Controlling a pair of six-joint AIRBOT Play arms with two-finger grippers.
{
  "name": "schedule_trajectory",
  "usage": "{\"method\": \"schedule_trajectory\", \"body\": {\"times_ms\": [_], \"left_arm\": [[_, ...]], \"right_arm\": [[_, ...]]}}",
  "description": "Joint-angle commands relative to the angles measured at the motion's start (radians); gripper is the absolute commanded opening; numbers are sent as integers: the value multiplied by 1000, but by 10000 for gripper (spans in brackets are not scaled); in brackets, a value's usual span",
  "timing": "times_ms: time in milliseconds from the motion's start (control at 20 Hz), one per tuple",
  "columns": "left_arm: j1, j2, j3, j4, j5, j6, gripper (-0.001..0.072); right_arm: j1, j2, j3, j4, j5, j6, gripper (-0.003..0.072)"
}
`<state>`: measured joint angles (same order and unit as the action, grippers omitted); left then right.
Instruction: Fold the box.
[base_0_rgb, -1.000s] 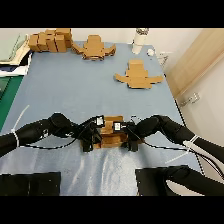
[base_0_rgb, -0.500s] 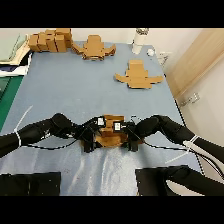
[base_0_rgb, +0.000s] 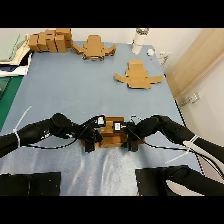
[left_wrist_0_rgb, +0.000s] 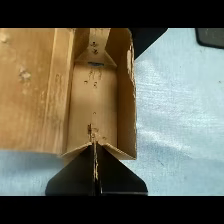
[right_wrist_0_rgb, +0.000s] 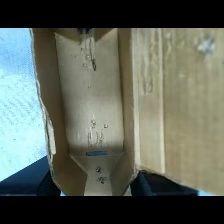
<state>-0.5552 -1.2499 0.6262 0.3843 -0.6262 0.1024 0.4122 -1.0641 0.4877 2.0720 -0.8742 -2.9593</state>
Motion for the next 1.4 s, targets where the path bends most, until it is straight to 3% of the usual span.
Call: {"method": "schedule_trajectory", "body": {"times_ms": [0, 200, 300, 500, 600, 750, 1000, 1200, 1350], "left_arm": [[8, 74, 1, 131, -15, -208, 13], [63, 285, 0, 496, -105, -812, 13], [104, 361, 0, 606, -169, -1114, 13], [166, 378, -50, 789, -222, -1624, 13], [183, 355, -105, 771, -193, -1739, 12], [166, 292, -140, 622, -142, -1689, 12], [37, 166, -139, 410, 13, -1609, 11], [-58, 154, -114, 377, 61, -1606, 11], [-68, 156, -71, 373, 36, -1614, 11]], "right_arm": [[1, -1, 0, 0, 1, 0, 479], [1, -1, 0, 0, 1, 0, 479], [1, -1, 0, 0, 1, 0, 479], [1, -1, 0, 0, 1, 0, 479], [1, -1, 0, 0, 1, 0, 479], [1, -1, 0, 0, 1, 0, 479], [1, -1, 0, 0, 1, 0, 479], [1, -1, 0, 0, 1, 0, 479], [1, -1, 0, 0, 1, 0, 479]]}}
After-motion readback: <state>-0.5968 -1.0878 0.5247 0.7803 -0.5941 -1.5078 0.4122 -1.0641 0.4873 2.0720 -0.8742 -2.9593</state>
